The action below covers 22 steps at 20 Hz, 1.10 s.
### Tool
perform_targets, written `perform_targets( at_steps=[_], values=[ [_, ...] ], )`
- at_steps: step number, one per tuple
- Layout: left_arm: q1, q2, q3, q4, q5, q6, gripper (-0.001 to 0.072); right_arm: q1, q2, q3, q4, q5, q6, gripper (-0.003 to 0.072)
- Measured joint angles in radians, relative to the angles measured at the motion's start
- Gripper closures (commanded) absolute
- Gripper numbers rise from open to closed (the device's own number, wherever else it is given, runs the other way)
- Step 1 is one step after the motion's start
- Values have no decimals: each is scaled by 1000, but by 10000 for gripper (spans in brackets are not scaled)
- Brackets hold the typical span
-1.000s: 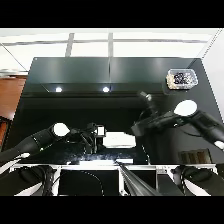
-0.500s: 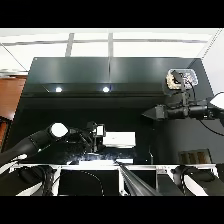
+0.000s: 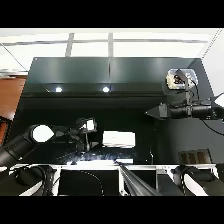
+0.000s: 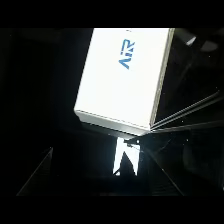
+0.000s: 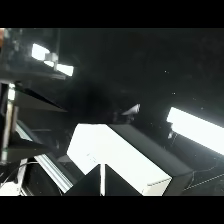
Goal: Fold the box and place the chain.
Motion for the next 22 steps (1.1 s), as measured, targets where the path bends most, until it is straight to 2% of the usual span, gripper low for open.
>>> perform_targets(
  at_steps=[4, 13, 17, 22],
  values=[
    [-50, -33, 73, 26, -5, -66, 2, -56, 0, 0, -37, -26, -2, 645],
    [-249, -312, 280, 3, 82, -95, 6, -308, 0, 0, -111, -31, -2, 645],
    [-277, -367, 308, -5, 57, -94, 5, -352, 0, 0, -124, -16, -1, 645],
    [-285, -386, 318, 15, 43, -91, 5, -366, 0, 0, -140, -15, -1, 645]
  ],
)
